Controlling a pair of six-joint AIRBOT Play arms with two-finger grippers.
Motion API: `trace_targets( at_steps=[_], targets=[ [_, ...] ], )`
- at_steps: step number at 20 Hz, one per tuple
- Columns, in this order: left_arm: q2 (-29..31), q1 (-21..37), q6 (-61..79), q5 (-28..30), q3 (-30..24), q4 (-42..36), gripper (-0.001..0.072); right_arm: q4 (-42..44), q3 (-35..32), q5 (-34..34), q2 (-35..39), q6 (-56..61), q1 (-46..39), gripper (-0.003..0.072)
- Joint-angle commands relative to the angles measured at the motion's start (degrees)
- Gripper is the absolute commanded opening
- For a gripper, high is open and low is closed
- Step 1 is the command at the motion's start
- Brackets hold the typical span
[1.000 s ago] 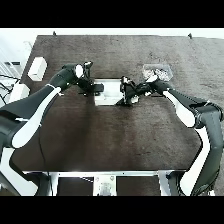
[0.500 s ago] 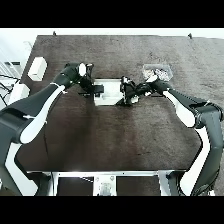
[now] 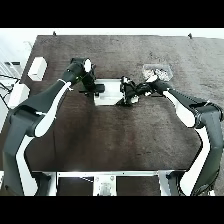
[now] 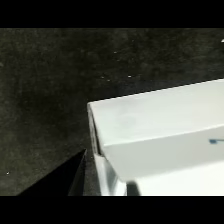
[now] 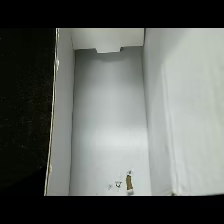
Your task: Fold the box and place the chain.
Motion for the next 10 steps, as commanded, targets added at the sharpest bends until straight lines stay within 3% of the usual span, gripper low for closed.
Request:
trace_targets(
  at_steps=[1,10],
  targets=[
    [-1.8,0.0,-0.3,-3.9,2.9,1.4,0.0278,0.0,0.0,0.0,0.0,0.0,0.0,0.0427],
    [-1.9,-0.2,-0.3,-4.1,2.8,2.9,0.0278,0.0,0.0,0.0,0.0,0.0,0.0,0.0427]
  ],
)
